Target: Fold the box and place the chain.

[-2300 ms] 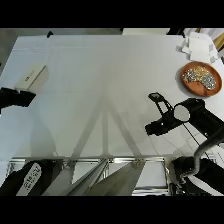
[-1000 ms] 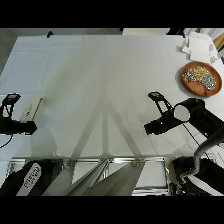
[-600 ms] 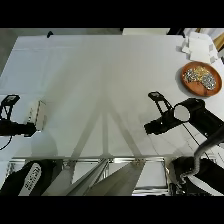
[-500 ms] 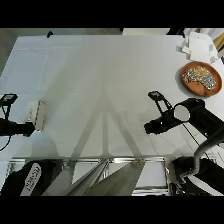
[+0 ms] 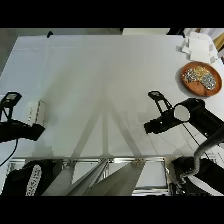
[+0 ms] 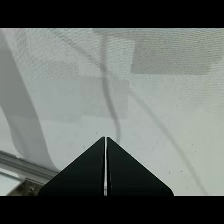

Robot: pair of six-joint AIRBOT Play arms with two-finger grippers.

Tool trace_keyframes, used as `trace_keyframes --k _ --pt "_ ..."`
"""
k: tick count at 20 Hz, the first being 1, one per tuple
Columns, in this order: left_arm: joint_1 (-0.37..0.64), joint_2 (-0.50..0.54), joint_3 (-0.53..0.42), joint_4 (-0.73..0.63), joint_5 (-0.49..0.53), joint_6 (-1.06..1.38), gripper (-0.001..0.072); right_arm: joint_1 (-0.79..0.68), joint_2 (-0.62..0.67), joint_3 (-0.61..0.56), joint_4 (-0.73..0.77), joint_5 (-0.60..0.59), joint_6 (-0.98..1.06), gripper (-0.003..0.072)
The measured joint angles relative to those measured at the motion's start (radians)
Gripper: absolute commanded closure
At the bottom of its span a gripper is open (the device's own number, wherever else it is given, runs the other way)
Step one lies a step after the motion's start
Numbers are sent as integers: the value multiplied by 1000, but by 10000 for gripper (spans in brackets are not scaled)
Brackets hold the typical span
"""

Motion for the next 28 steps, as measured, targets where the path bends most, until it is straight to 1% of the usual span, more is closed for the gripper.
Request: trace_keyframes --k 1,2,3,4,8,12,15,28 --pt "-18 5 0 -18 -17 0 28 0 0 0 0 -1 0 675" --pt "-34 9 0 -31 -29 0 94 0 0 0 0 -1 0 675" --pt "-48 11 -2 -42 -37 -1 212 0 0 0 0 -1 0 675" --pt "-61 13 -6 -54 -41 0 303 0 0 0 0 -1 0 675" --pt "-98 11 -28 -99 -27 7 300 0 0 0 0 -1 0 675" --pt "-112 4 -39 -151 40 15 296 0 0 0 0 0 0 675" --pt "-115 2 -42 -175 69 16 296 0 0 0 0 0 0 675" --pt "-116 2 -43 -194 90 18 296 0 0 0 0 0 0 675"
